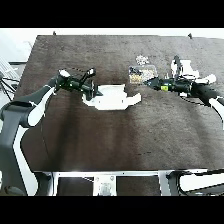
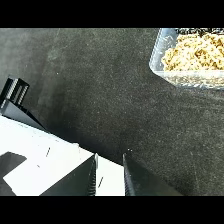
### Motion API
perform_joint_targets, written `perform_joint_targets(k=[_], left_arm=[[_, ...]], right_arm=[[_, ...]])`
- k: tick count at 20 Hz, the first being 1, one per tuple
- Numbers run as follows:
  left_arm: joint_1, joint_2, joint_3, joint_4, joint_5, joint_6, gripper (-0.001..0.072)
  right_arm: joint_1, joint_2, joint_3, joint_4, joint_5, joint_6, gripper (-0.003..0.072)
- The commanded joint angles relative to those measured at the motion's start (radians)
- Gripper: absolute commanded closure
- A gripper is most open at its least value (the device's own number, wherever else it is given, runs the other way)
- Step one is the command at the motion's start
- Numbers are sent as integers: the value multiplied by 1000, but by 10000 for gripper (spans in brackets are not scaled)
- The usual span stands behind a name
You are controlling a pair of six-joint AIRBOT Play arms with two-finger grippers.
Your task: Fold the box and place the chain.
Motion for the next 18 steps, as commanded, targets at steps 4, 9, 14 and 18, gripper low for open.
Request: perform_joint_targets(k=[4,9,14,18], left_arm=[[0,-1,0,21,16,-5,690],[0,-1,-1,21,3,-18,690],[0,-1,-1,20,-37,-42,690],[0,-1,0,19,-36,-41,689]], right_arm=[[1,3,0,12,65,-97,471],[52,96,-40,11,164,-214,472],[200,167,-95,-213,144,-380,470],[300,137,-163,-386,88,-382,472]])
